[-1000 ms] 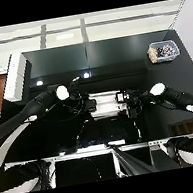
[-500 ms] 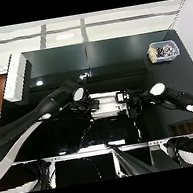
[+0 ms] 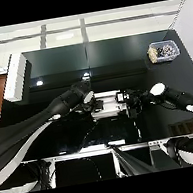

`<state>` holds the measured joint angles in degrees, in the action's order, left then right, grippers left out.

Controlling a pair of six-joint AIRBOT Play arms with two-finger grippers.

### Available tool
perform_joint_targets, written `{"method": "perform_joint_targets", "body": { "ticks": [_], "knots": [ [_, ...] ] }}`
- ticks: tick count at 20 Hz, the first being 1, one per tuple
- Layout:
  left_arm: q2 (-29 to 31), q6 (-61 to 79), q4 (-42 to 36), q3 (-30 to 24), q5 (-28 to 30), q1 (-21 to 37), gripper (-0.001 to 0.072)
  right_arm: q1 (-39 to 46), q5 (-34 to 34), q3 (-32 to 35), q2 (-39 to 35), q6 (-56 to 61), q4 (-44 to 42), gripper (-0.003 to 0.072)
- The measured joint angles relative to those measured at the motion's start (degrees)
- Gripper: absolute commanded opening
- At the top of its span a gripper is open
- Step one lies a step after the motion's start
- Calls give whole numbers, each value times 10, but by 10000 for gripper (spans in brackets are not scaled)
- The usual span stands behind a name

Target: Fold the box and place the chain.

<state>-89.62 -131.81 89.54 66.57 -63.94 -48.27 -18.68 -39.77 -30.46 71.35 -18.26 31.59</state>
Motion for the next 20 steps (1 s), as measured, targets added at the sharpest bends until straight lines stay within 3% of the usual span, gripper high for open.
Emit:
{"method": "perform_joint_targets", "body": {
  "ticks": [3,5,9,11,12,13,16,18,20],
  "knots": [
    [-5,-7,-13,1,0,-2,245,0,0,0,0,0,0,423],
    [-6,-13,-18,1,3,-2,26,0,0,0,0,0,0,423],
    [-8,-20,-20,2,2,-2,46,0,0,0,0,0,0,423],
    [-8,-17,-20,3,0,-2,356,0,0,0,0,-1,0,424],
    [-8,-20,-20,5,-2,-2,432,0,0,0,0,-1,0,423],
    [-8,-21,-20,6,1,-2,432,0,0,0,0,-1,0,423],
    [-8,-25,-17,10,1,-2,401,0,0,0,0,-1,0,423],
    [-9,-27,-15,11,2,-1,26,0,0,0,0,0,0,423],
    [-10,-31,-13,12,2,-1,27,0,0,0,0,1,0,423]
  ]
}}
